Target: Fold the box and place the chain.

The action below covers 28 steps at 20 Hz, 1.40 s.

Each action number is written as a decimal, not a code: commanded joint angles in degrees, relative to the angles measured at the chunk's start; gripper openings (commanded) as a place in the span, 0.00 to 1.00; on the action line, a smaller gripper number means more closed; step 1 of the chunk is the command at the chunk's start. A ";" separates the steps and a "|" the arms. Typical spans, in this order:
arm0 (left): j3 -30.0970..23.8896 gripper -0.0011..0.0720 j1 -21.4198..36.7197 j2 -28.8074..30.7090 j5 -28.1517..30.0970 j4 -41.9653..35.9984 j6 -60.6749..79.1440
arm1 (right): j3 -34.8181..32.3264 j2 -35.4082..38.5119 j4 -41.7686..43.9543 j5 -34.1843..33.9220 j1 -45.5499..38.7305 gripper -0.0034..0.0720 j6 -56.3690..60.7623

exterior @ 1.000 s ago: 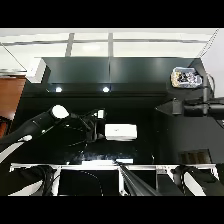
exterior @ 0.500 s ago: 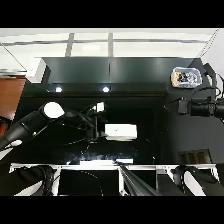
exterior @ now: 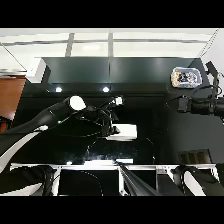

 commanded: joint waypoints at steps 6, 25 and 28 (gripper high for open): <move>0.85 0.99 -1.97 -2.29 -1.20 1.40 -0.96 | 0.07 0.07 -0.09 -0.50 -0.02 0.07 -0.02; 0.90 0.73 -8.96 -5.95 8.92 9.09 -2.19 | 0.04 0.07 -0.66 -0.83 -0.02 0.07 -0.02; 1.60 0.36 -6.16 -4.26 6.64 11.98 -9.44 | 0.04 0.07 -0.85 -0.85 -0.02 0.07 0.02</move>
